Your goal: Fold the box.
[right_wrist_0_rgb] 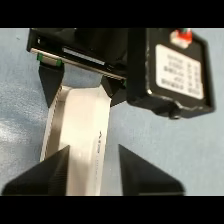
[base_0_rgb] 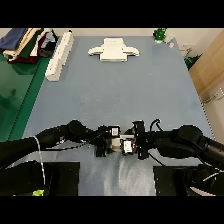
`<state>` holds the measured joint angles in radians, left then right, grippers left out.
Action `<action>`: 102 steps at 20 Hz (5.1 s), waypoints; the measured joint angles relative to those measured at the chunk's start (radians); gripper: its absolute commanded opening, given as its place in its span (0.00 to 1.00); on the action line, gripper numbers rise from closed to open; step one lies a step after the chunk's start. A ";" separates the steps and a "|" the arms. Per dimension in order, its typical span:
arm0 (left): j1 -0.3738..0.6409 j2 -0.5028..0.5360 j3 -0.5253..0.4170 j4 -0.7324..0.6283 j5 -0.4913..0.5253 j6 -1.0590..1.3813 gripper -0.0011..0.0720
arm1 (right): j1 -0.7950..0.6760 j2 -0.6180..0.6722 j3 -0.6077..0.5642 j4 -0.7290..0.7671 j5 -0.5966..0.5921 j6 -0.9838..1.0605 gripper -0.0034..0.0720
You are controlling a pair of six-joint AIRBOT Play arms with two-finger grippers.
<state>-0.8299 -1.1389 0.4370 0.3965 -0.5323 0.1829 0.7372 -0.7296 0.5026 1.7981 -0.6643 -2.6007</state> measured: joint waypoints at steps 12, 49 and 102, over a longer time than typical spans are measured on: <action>0.001 0.000 0.000 0.000 0.000 0.000 0.73 | 0.000 -0.023 0.002 0.021 -0.008 0.000 0.24; 0.001 0.000 0.000 0.000 0.000 0.001 0.73 | -0.002 0.125 -0.066 0.158 0.048 0.431 0.05; 0.000 0.000 0.000 -0.001 0.000 0.000 0.73 | -0.154 0.169 -0.216 0.193 0.336 0.755 0.05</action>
<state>-0.8303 -1.1389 0.4374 0.3958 -0.5327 0.1825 0.5835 -0.5610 0.2871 1.9911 -0.3279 -1.8462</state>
